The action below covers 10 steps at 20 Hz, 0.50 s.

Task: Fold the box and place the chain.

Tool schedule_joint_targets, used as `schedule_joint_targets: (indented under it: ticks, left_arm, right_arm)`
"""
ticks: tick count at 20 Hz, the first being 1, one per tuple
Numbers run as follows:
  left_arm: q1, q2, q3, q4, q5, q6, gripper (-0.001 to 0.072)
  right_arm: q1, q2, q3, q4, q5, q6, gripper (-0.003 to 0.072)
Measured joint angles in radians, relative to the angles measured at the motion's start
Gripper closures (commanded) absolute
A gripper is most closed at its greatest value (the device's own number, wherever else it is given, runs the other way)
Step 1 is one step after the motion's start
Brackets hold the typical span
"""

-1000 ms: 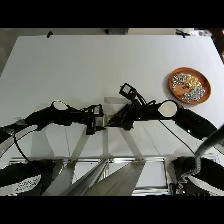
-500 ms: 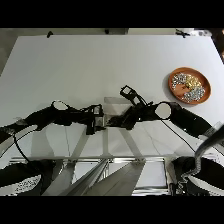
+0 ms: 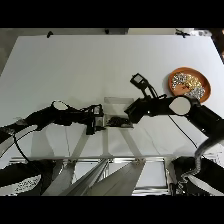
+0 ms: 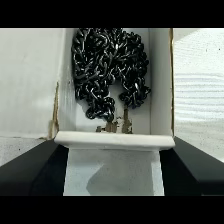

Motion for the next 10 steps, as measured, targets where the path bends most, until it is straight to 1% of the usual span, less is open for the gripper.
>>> schedule_joint_targets:
  ticks: [3,5,7,10]
  left_arm:
    - [0.000,0.000,0.000,0.000,0.000,0.000,0.0440]
    - [0.000,0.000,0.000,0.000,0.000,0.000,0.0440]
    - [0.000,0.000,0.000,0.000,0.000,0.000,0.0440]
    - [0.000,0.000,0.000,0.000,0.000,0.000,0.0440]
  right_arm:
    - [-0.047,-0.003,0.093,-0.001,-0.004,0.022,0.0428]
    - [-0.084,-0.032,0.166,-0.002,-0.005,0.030,0.0427]
    - [-0.115,-0.085,0.240,0.002,0.014,0.035,0.0428]
    - [-0.151,-0.201,0.345,0.006,0.090,0.036,0.0428]
